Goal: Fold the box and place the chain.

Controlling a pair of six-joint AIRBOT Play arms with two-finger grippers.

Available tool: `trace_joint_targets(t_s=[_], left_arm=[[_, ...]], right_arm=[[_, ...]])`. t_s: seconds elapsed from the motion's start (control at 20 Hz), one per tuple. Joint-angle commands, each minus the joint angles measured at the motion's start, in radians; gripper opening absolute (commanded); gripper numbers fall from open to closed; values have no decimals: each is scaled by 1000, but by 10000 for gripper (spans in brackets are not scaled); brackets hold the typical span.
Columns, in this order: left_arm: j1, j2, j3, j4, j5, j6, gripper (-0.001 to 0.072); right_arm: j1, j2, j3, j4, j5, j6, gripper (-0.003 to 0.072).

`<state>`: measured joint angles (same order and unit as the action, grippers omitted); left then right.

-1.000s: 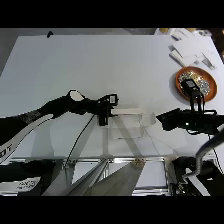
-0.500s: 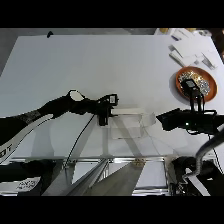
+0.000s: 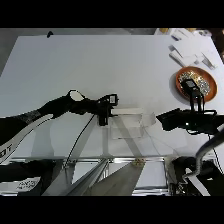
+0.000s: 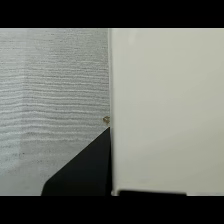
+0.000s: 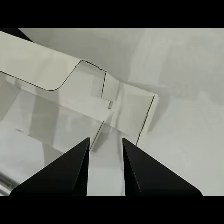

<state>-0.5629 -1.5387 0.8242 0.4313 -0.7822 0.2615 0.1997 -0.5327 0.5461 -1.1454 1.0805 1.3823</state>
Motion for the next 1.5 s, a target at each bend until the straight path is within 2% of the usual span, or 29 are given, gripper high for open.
trace_joint_targets(t_s=[0.0, 0.95, 1.1, 1.25, 1.45], left_arm=[[0, 0, 0, 0, 0, 0, 10], [0, 0, 0, 0, 0, 0, 10], [0, 0, 0, 0, 0, 0, 10], [0, 0, 0, 0, 0, 0, 10], [0, 1, 0, 0, 0, 0, 10]], right_arm=[[1, 1, 0, 0, 0, 0, 239], [1, 1, 0, 1, -5, 0, 239], [1, 1, 0, 2, -51, -1, 239], [1, -2, -2, -1, -63, -195, 218], [99, -27, -49, 29, -49, -876, 214]])
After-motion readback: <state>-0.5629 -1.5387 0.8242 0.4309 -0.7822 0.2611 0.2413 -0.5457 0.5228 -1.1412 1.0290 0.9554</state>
